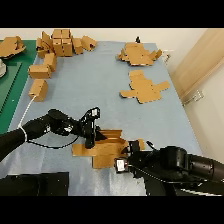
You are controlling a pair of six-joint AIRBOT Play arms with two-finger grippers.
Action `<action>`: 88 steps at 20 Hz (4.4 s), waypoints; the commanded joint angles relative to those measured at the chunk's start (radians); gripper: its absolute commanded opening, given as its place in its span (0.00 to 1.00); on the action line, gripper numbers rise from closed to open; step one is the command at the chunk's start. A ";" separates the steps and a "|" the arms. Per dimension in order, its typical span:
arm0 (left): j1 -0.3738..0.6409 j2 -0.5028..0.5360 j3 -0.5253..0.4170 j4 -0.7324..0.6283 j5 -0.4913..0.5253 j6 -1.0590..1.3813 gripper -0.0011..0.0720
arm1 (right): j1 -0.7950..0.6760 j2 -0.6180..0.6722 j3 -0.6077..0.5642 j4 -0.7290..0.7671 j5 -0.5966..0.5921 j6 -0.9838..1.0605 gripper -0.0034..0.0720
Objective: Fold the box.
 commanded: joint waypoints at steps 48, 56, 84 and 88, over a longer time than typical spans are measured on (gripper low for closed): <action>0.000 0.001 0.001 0.000 0.000 0.000 0.03 | 0.201 -0.046 -0.003 -0.570 0.013 0.601 0.67; 0.000 0.001 0.001 0.000 0.001 0.000 0.03 | 0.182 -0.045 -0.001 -0.553 0.043 0.617 0.86; 0.000 0.001 0.001 0.000 0.000 0.000 0.03 | -0.243 -0.003 -0.013 0.111 0.192 0.001 0.86; 0.000 0.001 0.001 0.000 0.001 0.000 0.03 | -0.377 -0.050 -0.013 0.440 0.168 -0.375 0.86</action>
